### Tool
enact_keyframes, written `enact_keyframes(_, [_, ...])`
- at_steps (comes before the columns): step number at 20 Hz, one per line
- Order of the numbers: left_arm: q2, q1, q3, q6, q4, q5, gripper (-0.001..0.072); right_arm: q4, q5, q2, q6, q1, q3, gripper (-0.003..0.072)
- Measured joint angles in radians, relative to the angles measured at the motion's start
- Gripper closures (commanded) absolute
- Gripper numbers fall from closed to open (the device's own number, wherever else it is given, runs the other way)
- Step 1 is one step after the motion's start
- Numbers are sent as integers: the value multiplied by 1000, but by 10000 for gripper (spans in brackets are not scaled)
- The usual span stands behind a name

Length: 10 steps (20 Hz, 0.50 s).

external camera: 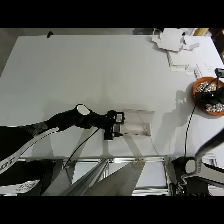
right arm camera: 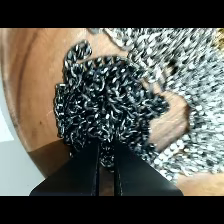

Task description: Fold the box and place the chain.

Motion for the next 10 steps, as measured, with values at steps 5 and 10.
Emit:
enact_keyframes(5, [0, 0, 0, 0, 0, 0, 491, -2, 23, 125, 0, 0, 0, 665])
enact_keyframes(10, [0, 0, 0, 0, 0, 0, 491, 35, 77, 276, -4, 2, 0, 665])
